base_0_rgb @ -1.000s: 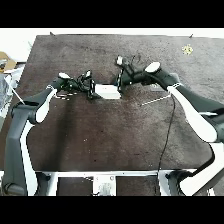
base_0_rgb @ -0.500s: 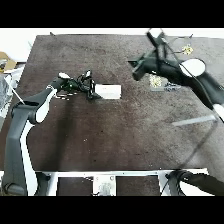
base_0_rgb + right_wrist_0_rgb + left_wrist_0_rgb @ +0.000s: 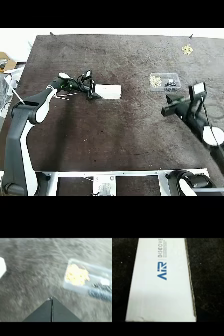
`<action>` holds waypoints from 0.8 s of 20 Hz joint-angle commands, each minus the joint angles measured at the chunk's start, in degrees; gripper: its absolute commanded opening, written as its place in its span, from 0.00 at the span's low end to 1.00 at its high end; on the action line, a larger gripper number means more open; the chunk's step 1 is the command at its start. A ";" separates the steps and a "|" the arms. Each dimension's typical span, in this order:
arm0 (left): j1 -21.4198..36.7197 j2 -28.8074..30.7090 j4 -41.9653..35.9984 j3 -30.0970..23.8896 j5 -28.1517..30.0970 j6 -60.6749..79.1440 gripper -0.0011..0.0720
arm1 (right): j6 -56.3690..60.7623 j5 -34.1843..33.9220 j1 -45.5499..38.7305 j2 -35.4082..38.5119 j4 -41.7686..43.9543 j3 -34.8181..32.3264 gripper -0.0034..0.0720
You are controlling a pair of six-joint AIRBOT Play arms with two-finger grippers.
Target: Fold the box and place the chain.
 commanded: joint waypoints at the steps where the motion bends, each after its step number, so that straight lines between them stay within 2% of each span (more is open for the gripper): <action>1: 0.04 0.00 -1.68 0.00 -0.07 -0.02 0.19 | 0.28 -6.58 -1.05 8.68 1.95 -10.25 0.04; 5: 0.04 0.00 -1.79 0.00 -0.76 -0.96 0.19 | 0.26 -6.58 -1.05 10.14 1.92 -11.37 0.04; 7: 0.07 0.04 -3.61 0.02 -0.79 -1.66 0.03 | 0.26 -6.58 -1.05 10.14 1.92 -11.37 0.04; 11: 1.90 3.48 -9.20 3.08 0.13 -7.93 0.03 | 0.26 -6.58 -1.05 10.14 1.92 -11.37 0.04; 14: 6.75 10.84 -9.27 5.53 7.54 -18.10 0.03 | 0.24 -6.58 -1.01 10.14 1.92 -11.37 0.04; 16: 11.72 16.81 -9.20 5.60 16.52 -24.35 0.03 | 0.24 -6.58 -1.01 10.14 1.92 -11.37 0.04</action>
